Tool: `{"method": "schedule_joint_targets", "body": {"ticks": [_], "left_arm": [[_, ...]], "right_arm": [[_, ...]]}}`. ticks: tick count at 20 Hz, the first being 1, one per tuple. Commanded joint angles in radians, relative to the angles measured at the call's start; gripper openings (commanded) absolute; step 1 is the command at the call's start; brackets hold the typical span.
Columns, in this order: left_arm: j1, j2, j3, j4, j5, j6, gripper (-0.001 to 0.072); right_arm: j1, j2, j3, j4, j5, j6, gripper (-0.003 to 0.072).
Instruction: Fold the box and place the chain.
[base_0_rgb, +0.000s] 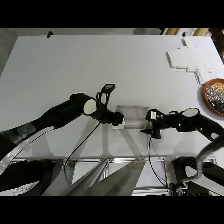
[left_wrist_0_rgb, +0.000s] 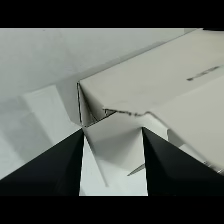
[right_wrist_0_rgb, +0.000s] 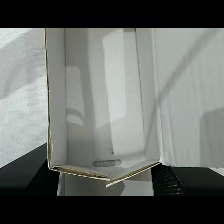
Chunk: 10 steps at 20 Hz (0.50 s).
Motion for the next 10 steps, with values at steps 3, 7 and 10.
{"method": "schedule_joint_targets", "body": {"ticks": [3,7,10], "left_arm": [[-0.04,-0.101,0.137,0.125,-0.125,-0.131,0.0394],[-0.064,-0.161,0.206,0.198,-0.204,-0.26,0.0392],[-0.085,-0.203,0.219,0.22,-0.243,-0.346,0.0331]], "right_arm": [[0.0,0.0,0.0,0.0,0.0,0.0,0.041],[0.0,0.0,0.0,0.0,0.0,0.0,0.041],[0.0,0.0,0.0,0.0,0.0,0.0,0.041]]}}
